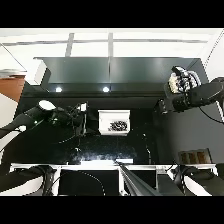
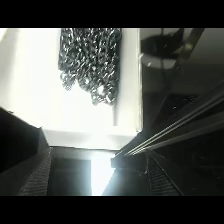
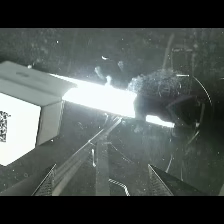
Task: Fold the box and place the chain.
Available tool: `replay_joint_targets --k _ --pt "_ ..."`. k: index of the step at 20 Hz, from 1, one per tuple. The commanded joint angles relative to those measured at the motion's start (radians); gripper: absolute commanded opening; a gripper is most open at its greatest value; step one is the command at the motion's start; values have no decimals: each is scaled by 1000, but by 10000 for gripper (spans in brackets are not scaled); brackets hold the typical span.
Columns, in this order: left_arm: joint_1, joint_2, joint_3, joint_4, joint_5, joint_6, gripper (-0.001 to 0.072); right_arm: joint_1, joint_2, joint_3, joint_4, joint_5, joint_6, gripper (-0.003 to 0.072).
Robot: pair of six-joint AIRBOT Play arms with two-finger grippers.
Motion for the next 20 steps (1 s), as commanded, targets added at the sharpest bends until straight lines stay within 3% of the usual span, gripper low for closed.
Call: replay_joint_targets --k 1,7,20 --pt "-26 -4 5 11 48 -32 703 0 0 -1 0 15 3 707" --pt "-80 -18 24 5 85 -36 703 3 0 -1 2 22 3 708" --pt "-79 -12 26 -2 96 -29 703 6 0 -31 6 7 6 707"
